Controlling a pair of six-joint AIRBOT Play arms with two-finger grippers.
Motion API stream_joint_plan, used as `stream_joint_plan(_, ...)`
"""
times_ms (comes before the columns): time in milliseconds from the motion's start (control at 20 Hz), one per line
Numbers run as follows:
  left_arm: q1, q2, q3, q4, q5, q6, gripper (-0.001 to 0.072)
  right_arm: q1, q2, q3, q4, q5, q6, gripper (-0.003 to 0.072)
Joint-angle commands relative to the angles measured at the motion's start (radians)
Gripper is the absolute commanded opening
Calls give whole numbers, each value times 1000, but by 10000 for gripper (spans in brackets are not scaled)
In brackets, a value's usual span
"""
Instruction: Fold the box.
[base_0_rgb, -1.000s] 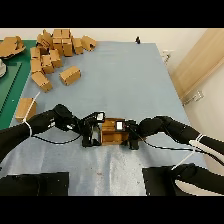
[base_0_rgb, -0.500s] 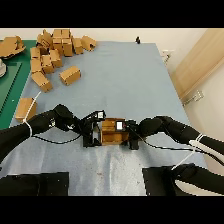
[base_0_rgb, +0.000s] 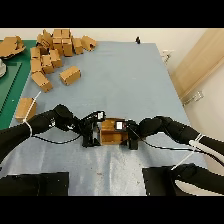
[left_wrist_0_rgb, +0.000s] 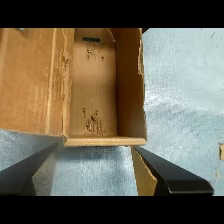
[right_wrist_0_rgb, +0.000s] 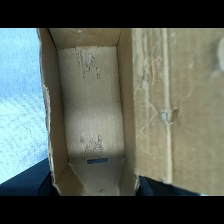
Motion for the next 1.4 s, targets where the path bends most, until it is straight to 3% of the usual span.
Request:
stream_joint_plan(0,-1,-1,0,24,9,0,692,2,0,1,5,-4,-1,508)
stream_joint_plan(450,-12,-1,0,24,19,1,693,5,0,6,47,-4,-1,508)
stream_joint_plan(950,-30,-1,0,21,67,-2,692,95,-21,10,39,85,0,508)
stream_joint_plan(1350,-43,0,0,103,89,-32,691,95,-21,10,38,84,0,508)
